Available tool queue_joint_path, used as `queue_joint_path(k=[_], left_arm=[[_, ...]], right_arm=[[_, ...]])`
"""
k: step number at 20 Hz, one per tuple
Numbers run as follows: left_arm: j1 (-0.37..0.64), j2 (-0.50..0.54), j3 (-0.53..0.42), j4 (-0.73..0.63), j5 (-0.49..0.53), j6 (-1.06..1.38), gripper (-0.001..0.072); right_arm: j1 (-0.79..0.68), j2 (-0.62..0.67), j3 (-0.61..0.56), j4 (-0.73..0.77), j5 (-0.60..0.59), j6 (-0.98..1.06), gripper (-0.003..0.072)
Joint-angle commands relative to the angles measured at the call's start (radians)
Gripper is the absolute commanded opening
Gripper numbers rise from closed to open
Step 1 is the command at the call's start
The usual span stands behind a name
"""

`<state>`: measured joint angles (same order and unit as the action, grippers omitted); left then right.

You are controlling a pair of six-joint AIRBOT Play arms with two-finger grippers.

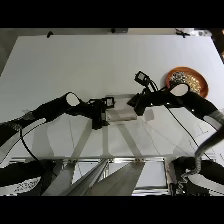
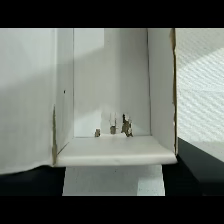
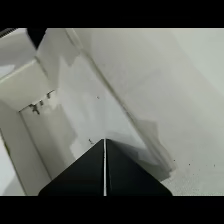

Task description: Fold the box and place the chain.

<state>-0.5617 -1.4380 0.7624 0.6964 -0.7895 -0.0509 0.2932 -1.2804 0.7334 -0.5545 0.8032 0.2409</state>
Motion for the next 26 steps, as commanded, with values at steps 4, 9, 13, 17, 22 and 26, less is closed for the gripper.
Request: queue_joint_path(k=[4, 9, 13, 17, 22, 26], left_arm=[[-0.001, 0.000, 0.001, 0.000, 0.000, 0.001, 0.0391], [-0.001, 0.000, 0.001, 0.000, 0.000, 0.001, 0.0391], [-0.001, 0.000, 0.001, 0.000, 0.000, 0.001, 0.0391], [-0.001, 0.000, 0.001, 0.000, 0.000, 0.001, 0.0391], [-0.001, 0.000, 0.001, 0.000, 0.000, 0.001, 0.0391], [-0.001, 0.000, 0.001, 0.001, 0.001, 0.001, 0.0390]], right_arm=[[0.000, -0.097, 0.000, -0.036, -0.037, 0.106, 0.0010], [0.000, -0.085, 0.000, -0.040, 0.000, 0.122, 0.0010], [0.000, 0.008, 0.018, -0.044, 0.012, 0.127, 0.0010], [0.000, 0.142, 0.023, -0.183, 0.089, 0.126, 0.0009], [0.000, 0.166, 0.018, -0.570, 0.350, 0.127, 0.0009], [0.000, 0.166, 0.018, -0.586, 0.285, 0.124, 0.0010]])
